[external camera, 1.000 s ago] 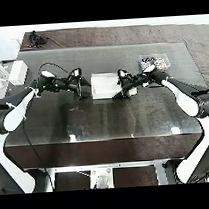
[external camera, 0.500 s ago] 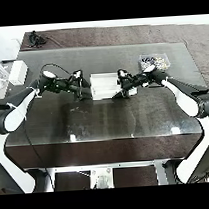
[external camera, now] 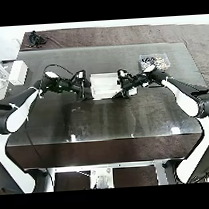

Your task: Fold the box and place the chain.

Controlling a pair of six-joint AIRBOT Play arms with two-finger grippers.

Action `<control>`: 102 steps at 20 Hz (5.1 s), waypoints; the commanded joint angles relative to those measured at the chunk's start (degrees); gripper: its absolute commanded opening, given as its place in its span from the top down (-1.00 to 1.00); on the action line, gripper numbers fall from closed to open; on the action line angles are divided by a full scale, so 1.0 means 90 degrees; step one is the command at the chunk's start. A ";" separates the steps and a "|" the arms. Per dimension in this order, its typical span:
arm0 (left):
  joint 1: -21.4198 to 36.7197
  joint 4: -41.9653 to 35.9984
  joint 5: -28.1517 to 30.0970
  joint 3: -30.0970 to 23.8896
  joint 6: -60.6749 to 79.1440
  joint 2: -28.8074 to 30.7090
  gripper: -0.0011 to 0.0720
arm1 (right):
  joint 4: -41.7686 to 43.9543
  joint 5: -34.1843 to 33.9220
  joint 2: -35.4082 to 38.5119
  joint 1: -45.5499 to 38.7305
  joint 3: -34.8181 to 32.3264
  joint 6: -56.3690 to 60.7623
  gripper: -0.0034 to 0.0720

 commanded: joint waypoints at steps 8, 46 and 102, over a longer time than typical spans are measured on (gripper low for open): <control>-0.0197 -0.0561 0.0291 0.0007 0.0005 -0.0311 -1.00 | 0.0000 0.0002 0.0005 -0.0002 -0.0002 0.0000 -0.64; -0.0194 -0.1054 0.0600 0.0007 0.0406 -0.0449 -0.98 | 0.0000 0.0002 0.0005 -0.0002 -0.0002 0.0002 -0.65; -0.0022 -0.0534 -0.0401 0.0840 -0.0486 -0.1052 -0.34 | 0.0000 0.0002 0.0005 -0.0002 -0.0002 0.0002 -0.65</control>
